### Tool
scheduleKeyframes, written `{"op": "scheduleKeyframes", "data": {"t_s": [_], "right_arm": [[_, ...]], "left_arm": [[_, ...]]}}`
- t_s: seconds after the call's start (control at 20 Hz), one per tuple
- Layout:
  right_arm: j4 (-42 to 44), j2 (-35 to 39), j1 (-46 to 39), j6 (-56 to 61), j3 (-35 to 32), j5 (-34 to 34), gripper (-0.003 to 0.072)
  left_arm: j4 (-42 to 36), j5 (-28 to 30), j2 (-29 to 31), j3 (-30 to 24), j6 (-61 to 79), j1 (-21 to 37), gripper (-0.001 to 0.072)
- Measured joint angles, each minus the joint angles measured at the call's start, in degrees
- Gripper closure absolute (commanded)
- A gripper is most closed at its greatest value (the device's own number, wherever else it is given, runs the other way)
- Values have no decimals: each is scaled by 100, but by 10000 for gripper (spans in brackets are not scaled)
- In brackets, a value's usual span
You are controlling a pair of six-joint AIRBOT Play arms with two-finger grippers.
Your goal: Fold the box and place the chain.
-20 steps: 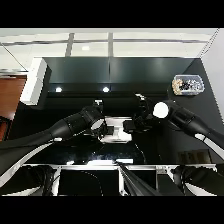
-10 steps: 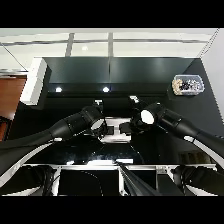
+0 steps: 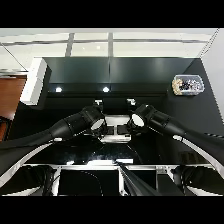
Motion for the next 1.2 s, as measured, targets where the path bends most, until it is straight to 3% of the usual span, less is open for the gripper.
{"op": "scheduleKeyframes", "data": {"t_s": [0.2, 0.3, 0.55, 0.6, 0.65, 0.7, 0.75, 0.9, 0.95, 1.05, 1.2], "right_arm": [[44, -70, 17, 129, 11, -37, 497], [74, -114, 22, 175, 11, -61, 676], [153, -173, 20, 267, 17, -85, 671], [160, -177, 20, 267, 17, -92, 571], [179, -195, 22, 243, 11, -170, 548], [212, -190, 22, 236, 17, -160, 571], [208, -195, 22, 236, 15, -166, 676], [197, -192, 22, 275, 15, -136, 673], [195, -192, 22, 273, 15, -138, 666], [201, -177, 20, 234, 17, -138, 438], [125, -66, 15, 201, 28, -42, 412]], "left_arm": [[2, 2, 0, 0, -2, 0, 684], [0, 15, 0, 0, -2, 0, 684], [-7, -9, 0, 0, -9, 0, 684], [-2, -9, 0, 0, -9, 0, 684], [28, 11, 0, 0, 11, 0, 684], [28, 17, 0, 0, 13, 0, 683], [26, 20, 0, 0, 11, 0, 684], [11, 2, 0, 2, -7, 0, 684], [11, 2, 0, 0, -7, 0, 683], [11, 33, 0, 0, 13, 0, 684], [-20, 42, 0, 2, 11, 0, 684]]}}
